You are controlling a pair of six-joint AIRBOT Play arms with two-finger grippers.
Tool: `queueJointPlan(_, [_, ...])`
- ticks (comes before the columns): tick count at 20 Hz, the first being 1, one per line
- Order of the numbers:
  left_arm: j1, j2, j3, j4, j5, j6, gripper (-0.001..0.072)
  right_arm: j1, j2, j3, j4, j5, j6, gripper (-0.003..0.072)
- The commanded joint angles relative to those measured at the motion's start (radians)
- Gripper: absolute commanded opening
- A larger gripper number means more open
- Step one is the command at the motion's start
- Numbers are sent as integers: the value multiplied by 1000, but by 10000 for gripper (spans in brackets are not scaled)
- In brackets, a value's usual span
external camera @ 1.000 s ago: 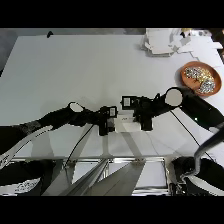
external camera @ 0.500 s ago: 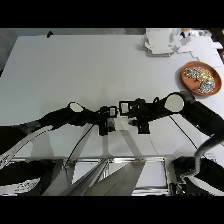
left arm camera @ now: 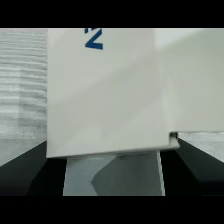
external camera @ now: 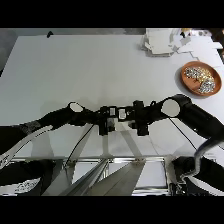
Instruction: Fold the box and place the chain.
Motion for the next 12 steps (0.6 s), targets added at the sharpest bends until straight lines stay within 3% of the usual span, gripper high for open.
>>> queueJointPlan(1, [0,1,0,1,-2,2,136,6,1,-6,-33,-33,16,288])
queueJointPlan(2, [0,1,0,1,-1,2,136,6,1,-6,-44,-38,30,286])
queueJointPlan(6, [0,1,0,1,-1,2,136,6,1,-6,-57,-39,32,163])
queueJointPlan(12, [0,1,0,1,-1,2,136,6,1,-6,-57,-40,43,100])
